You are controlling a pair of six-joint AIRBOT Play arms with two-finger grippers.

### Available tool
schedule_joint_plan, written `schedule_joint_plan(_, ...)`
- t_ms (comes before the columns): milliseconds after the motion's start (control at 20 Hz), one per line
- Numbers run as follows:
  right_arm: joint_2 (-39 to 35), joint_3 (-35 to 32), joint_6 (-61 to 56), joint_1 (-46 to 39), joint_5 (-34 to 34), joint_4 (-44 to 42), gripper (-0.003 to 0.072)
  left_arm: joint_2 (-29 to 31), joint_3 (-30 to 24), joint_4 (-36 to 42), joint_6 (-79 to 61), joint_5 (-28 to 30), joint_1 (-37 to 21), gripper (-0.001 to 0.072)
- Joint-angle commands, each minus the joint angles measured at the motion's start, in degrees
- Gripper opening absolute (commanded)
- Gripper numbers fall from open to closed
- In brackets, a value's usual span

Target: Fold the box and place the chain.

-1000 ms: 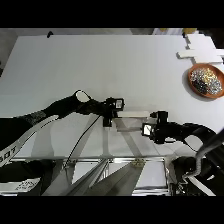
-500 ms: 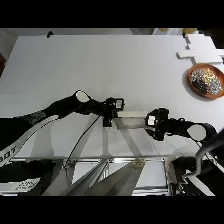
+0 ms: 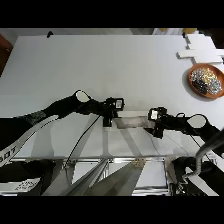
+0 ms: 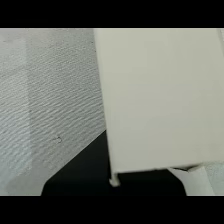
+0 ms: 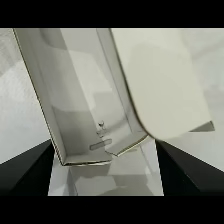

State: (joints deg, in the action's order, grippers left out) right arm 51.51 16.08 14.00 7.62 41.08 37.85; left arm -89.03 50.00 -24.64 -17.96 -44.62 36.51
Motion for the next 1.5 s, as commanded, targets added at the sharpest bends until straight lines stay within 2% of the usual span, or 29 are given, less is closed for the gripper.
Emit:
schedule_joint_plan(0, 2.5, 0.1, 4.9, -1.3, 0.3, -4.2, 0.0668, 0.0, 0.0, 0.0, 0.0, 0.0, 0.0, 0.0011)
schedule_joint_plan(200, 6.4, 1.4, 12.3, -1.3, 3.0, -6.9, 0.0668, 0.0, 0.0, 0.0, 0.0, 0.0, 0.0, 0.0011)
schedule_joint_plan(500, 11.4, 3.2, 12.5, -1.3, 7.7, -6.4, 0.0654, 0.0, 0.0, 0.0, 0.0, 0.0, 0.0, 0.0011)
schedule_joint_plan(550, 11.6, 3.2, 12.5, -1.3, 8.1, -6.1, 0.0635, 0.0, 0.0, 0.0, 0.0, 0.0, 0.0, 0.0011)
schedule_joint_plan(1000, 13.5, 3.1, 11.9, -1.3, 7.9, -5.7, 0.0627, 0.0, 0.0, 0.0, 0.0, 0.0, 0.0, 0.0011)
schedule_joint_plan(1050, 14.0, 3.1, 12.0, -1.3, 7.9, -5.8, 0.0573, 0.0, 0.0, 0.0, 0.0, 0.0, 0.0, 0.0011)
schedule_joint_plan(1100, 14.2, 3.1, 12.0, -1.3, 7.9, -5.8, 0.0475, 0.0, 0.0, 0.0, 0.0, 0.0, 0.0, 0.0011)
schedule_joint_plan(1150, 14.2, 3.1, 12.0, -1.3, 7.7, -5.8, 0.0453, 0.0, 0.0, 0.0, 0.0, 0.0, 0.0, 0.0011)
schedule_joint_plan(1450, 14.2, 3.1, 13.5, -1.3, 7.5, -5.7, 0.0444, 0.0, 0.0, 0.0, 0.0, 0.0, 0.0, 0.0011)
